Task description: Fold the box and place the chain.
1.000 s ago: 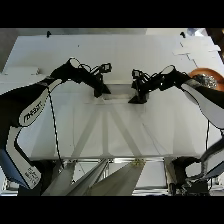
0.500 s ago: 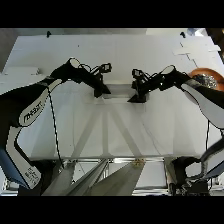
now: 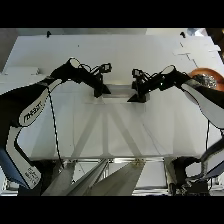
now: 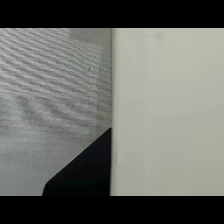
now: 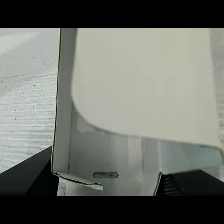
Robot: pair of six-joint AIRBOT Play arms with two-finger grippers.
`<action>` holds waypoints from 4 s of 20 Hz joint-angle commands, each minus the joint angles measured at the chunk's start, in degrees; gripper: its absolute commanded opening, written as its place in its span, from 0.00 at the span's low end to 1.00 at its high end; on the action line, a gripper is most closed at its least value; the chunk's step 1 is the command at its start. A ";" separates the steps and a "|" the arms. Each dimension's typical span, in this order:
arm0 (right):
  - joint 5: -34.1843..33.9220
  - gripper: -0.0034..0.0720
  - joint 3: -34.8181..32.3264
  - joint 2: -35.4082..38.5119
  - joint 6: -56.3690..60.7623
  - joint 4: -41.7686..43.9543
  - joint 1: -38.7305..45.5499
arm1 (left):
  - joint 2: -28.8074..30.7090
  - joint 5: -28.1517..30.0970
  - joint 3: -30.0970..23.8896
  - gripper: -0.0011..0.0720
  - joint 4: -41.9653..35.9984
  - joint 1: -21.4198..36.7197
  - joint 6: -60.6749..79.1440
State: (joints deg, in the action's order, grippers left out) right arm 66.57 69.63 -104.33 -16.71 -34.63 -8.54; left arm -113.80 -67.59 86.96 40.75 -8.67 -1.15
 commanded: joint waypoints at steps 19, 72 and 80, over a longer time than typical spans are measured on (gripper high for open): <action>0.07 0.70 0.00 -0.02 0.00 -0.04 -0.02 | 0.00 0.02 0.00 0.03 0.00 0.00 0.00; 0.09 0.70 0.00 -0.02 0.00 -0.04 -0.02 | 12.94 21.44 -4.52 0.03 -1.33 -5.53 -6.16; 0.09 0.70 0.00 -0.02 0.00 -0.04 -0.02 | 8.07 22.21 -4.52 0.03 -1.42 -5.53 -6.82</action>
State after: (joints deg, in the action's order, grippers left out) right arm 66.57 69.63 -104.33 -16.67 -34.57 -8.54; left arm -104.42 -46.17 82.46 39.27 -14.24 -7.75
